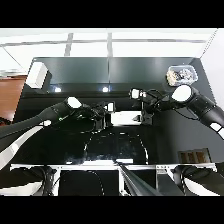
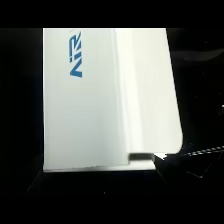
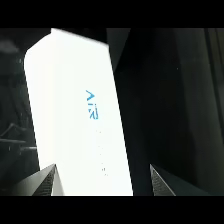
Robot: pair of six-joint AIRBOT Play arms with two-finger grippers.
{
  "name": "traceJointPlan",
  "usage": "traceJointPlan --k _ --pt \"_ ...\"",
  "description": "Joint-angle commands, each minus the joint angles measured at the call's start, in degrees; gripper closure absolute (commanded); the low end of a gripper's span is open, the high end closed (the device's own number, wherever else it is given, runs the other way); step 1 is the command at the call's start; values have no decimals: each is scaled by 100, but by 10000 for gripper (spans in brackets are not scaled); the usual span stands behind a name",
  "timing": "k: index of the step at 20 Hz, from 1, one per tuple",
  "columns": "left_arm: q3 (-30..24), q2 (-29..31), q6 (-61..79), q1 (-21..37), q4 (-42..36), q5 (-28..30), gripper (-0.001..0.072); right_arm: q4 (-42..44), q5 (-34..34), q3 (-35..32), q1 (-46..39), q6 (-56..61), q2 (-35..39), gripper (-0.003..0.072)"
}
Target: Fold the box and place the chain.
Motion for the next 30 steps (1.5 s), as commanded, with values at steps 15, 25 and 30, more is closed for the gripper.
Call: traceJointPlan --k 15,25,30 --pt "2 -4 4 -2 2 0 332 -116 472 -2 11 -2 -4 558" --pt "2 -4 4 -2 2 0 333 -116 501 -4 11 101 -13 558" --pt "2 -4 4 -2 0 0 332 -160 557 -4 11 151 -17 558"
